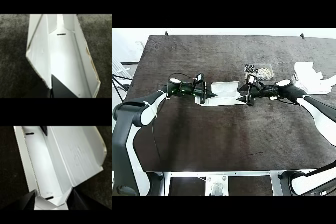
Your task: Fold the box and place the chain.
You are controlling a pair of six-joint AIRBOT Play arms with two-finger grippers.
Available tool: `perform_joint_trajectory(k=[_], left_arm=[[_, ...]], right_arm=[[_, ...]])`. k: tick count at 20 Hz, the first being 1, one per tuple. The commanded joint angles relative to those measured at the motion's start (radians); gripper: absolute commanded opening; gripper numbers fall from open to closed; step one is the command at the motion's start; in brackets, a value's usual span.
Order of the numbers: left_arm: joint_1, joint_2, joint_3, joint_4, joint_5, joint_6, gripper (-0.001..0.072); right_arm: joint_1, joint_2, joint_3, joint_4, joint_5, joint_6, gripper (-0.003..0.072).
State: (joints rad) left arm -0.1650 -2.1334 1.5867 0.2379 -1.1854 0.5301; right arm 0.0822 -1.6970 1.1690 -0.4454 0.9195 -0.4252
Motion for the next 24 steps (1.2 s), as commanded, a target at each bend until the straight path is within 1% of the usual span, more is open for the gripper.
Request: perform_joint_trajectory(k=[1, 6, 13, 14, 16, 20, 24], left_arm=[[0.0, 0.0, 0.001, 0.001, 0.0, 0.0, 0.0022], [0.0, 0.0, 0.001, 0.0, 0.0, 0.0, 0.0022], [0.0, 0.0, 0.001, 0.0, 0.0, 0.0, 0.0022], [0.0, 0.0, 0.001, 0.0, 0.0, 0.0, 0.0022], [0.0, 0.0, 0.001, 0.0, 0.0, 0.0, 0.0022], [0.0, 0.0, 0.001, 0.0, 0.0, 0.0, 0.0022], [0.0, 0.0, 0.001, 0.0, 0.0, 0.0, 0.0022]], right_arm=[[-0.008, -0.033, 0.048, -0.055, 0.038, 0.033, 0.055], [-0.011, -0.083, 0.103, -0.091, 0.07, 0.059, 0.055], [-0.01, -0.145, 0.188, -0.09, 0.183, 0.059, 0.0551], [-0.01, -0.161, 0.204, -0.091, 0.203, 0.059, 0.0554], [-0.01, -0.193, 0.238, -0.091, 0.241, 0.059, 0.0605], [-0.01, -0.249, 0.29, -0.099, 0.322, 0.058, 0.0606], [-0.009, -0.269, 0.295, -0.1, 0.331, 0.047, 0.0607]])
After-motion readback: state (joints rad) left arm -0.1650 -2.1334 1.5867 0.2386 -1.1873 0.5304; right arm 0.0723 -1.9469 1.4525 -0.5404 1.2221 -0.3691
